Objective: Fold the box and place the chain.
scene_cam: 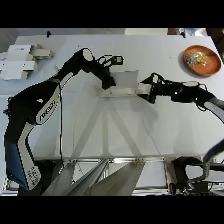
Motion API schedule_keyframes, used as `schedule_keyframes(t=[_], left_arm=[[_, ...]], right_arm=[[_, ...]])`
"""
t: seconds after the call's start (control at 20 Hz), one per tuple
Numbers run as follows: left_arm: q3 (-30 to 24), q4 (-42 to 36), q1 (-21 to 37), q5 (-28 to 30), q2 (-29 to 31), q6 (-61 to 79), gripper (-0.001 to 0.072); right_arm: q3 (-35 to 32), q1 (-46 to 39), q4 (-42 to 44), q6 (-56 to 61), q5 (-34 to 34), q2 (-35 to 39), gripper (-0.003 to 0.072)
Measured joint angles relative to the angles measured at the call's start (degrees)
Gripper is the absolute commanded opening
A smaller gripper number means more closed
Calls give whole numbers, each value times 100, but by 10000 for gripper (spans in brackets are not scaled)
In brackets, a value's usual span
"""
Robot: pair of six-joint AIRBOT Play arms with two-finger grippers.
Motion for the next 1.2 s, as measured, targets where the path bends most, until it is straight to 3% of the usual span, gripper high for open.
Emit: schedule_keyframes(t=[1.2], left_arm=[[0,0,0,-2,0,0,17]], right_arm=[[1779,-195,-1429,1943,1403,-1121,691]])
